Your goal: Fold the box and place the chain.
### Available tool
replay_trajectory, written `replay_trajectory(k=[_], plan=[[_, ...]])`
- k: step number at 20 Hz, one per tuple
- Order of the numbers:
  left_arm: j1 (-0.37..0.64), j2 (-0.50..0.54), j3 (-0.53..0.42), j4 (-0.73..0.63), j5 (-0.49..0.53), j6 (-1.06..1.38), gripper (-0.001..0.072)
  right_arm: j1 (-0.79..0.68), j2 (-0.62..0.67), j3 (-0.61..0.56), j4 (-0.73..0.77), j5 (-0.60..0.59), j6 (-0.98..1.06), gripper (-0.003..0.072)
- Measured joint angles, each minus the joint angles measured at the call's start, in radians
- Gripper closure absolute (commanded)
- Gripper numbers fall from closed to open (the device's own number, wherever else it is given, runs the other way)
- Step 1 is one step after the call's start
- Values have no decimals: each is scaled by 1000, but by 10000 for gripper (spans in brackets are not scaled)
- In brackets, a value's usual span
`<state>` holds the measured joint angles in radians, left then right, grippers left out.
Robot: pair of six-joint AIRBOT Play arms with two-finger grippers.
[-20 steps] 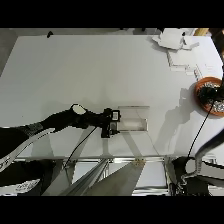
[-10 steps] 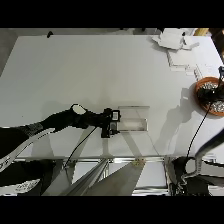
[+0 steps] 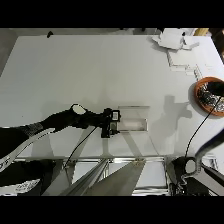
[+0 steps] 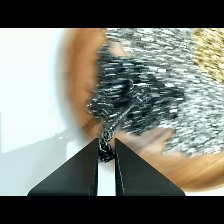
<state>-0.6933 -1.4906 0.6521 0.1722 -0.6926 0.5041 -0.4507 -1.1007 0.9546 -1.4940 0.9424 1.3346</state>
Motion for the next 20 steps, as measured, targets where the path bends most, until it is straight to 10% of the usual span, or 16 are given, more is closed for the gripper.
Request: replay_trajectory(k=[12,20], plan=[[0,0,0,0,0,0,503,438,449,0,317,370,-180,666],[0,0,0,0,0,0,503,814,485,-33,409,328,-199,666]])
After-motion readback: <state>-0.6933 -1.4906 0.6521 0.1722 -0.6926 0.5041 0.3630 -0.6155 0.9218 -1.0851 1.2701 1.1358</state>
